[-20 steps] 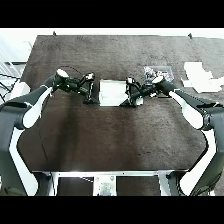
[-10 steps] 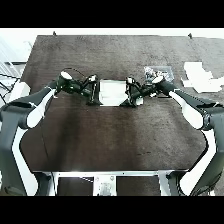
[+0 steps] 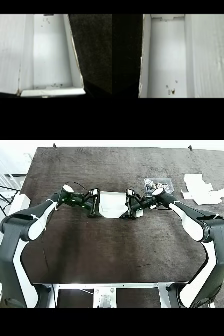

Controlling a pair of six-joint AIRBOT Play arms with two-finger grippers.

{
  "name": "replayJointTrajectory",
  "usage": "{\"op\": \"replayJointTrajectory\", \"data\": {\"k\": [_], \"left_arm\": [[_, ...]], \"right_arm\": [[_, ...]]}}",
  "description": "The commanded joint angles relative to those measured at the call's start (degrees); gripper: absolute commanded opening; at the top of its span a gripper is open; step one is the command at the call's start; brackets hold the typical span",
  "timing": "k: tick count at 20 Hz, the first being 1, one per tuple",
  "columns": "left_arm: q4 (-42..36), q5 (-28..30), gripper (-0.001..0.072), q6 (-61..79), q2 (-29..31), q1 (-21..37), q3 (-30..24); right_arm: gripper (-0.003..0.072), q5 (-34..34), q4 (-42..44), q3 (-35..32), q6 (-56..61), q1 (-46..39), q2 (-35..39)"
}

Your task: Fold the box and place the chain.

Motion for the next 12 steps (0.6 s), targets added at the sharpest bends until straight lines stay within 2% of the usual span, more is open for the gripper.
{"op": "replayJointTrajectory", "data": {"k": [1, 9, 12], "left_arm": [[0.0, 0.6, 0.072, 0.0, -0.1, -0.3, 0.0], [0.2, 0.1, 0.072, 0.0, -1.2, -1.0, 0.1], [-0.1, -2.4, 0.072, 0.0, -1.1, -1.0, 1.0]], "right_arm": [[0.0475, 0.2, 0.0, 0.0, 0.0, 0.0, 0.0], [0.0475, 0.2, 0.0, 0.0, 0.0, 0.0, 0.0], [0.0475, 0.2, 0.0, 0.0, 0.0, 0.0, 0.0]]}}
